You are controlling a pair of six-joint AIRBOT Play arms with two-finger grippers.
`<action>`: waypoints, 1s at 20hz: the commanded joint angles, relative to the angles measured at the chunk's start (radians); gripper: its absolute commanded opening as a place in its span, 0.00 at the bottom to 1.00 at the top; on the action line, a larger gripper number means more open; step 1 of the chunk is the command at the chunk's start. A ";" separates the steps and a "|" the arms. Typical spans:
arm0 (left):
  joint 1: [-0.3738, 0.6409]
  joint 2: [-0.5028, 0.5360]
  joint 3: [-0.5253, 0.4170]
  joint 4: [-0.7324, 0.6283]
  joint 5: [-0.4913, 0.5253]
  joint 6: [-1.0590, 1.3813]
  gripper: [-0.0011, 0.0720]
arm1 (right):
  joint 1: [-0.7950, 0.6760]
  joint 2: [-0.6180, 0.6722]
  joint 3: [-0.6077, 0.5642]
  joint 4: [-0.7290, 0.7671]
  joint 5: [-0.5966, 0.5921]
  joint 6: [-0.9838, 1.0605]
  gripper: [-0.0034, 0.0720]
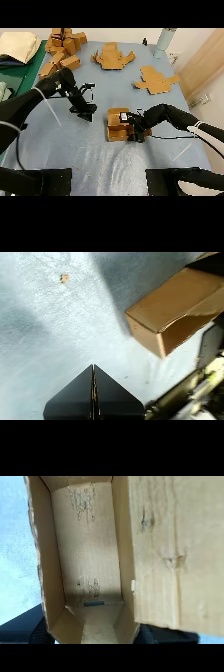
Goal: Fold the box.
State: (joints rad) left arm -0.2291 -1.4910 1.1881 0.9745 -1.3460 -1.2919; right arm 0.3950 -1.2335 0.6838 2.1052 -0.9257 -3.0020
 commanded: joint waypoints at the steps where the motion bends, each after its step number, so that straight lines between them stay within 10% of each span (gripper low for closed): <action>1: -0.006 0.193 -0.241 0.011 0.188 0.260 0.03 | 0.000 0.000 0.001 0.000 0.000 0.000 0.84; 7: -0.057 0.553 -0.596 -0.150 0.421 0.748 0.04 | 0.000 0.000 0.001 0.000 0.000 0.000 0.84; 9: -0.109 0.551 -0.599 -0.153 0.513 0.809 0.90 | 0.000 0.000 0.001 0.000 0.000 0.000 0.84; 10: -0.133 0.544 -0.599 -0.166 0.563 0.821 0.98 | 0.000 0.000 0.001 0.000 0.000 0.000 0.84; 16: -0.139 0.348 -0.597 -0.608 0.632 1.472 0.98 | 0.000 0.000 0.001 0.000 0.000 0.000 0.84; 20: -0.165 0.216 -0.579 -0.619 0.691 1.558 0.98 | 0.000 0.000 0.000 0.000 0.000 0.000 0.84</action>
State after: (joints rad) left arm -0.3763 -1.1931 0.6025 0.4313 -0.7021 0.1169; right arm 0.3950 -1.2339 0.6838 2.1056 -0.9260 -3.0020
